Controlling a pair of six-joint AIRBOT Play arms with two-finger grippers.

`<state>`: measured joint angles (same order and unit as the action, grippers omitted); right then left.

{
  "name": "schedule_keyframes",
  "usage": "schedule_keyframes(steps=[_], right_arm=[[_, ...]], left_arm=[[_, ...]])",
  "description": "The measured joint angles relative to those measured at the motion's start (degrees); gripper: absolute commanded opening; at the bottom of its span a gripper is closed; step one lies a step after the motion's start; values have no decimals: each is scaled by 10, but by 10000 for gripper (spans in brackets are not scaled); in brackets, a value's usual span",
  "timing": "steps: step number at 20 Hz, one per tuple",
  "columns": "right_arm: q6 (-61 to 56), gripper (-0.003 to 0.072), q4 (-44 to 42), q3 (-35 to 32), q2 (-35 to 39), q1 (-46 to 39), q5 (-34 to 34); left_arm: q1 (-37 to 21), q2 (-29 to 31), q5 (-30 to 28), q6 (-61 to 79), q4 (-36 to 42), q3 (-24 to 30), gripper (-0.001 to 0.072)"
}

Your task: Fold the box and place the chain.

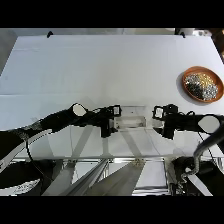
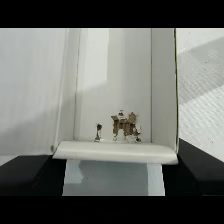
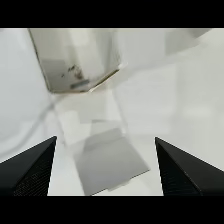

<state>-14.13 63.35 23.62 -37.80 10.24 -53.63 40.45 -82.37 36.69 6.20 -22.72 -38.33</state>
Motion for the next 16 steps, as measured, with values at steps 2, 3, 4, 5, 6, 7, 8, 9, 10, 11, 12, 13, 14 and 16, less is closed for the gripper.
schedule_keyframes(steps=[2, 3, 4, 5, 6, 7, 8, 9, 10, 11, 12, 13, 14, 16], right_arm=[[-10, 664, -37, 0, 36, 0, 23], [-13, 654, -64, 0, 50, 0, 39], [-16, 653, -95, 0, 59, 0, 56], [-17, 643, -131, 0, 66, 0, 69], [-19, 507, -162, 0, 71, 0, 80], [-20, 353, -190, 0, 75, 0, 87], [-22, 232, -210, 0, 77, 0, 91], [-22, 159, -224, 0, 79, 0, 93], [-22, 99, -236, 0, 80, 0, 92], [-22, 11, -244, 0, 80, 0, 89], [-24, 12, -251, 0, 79, 0, 83], [-24, 12, -255, 0, 76, 0, 75], [-24, 12, -260, 0, 70, 0, 66], [-24, 11, -270, 0, 50, 0, 53]], left_arm=[[0, 0, 0, 0, -9, 0, 131], [0, 0, 0, 0, -13, 0, 131], [0, 0, 0, 0, -16, 0, 131], [0, 0, 0, 1, -19, 0, 130], [0, 0, 0, 1, -21, 0, 130], [0, 0, 0, 1, -23, 0, 130], [0, 0, -2, 2, -26, 0, 130], [0, 0, -3, 2, -30, 0, 131], [0, 0, -4, 2, -35, 0, 131], [0, 0, -5, 2, -39, 0, 132], [0, 1, -5, 2, -41, 0, 133], [0, 1, -5, 2, -43, 0, 133], [0, 1, -6, 2, -45, 0, 134], [0, 1, -6, 1, -47, 0, 133]])
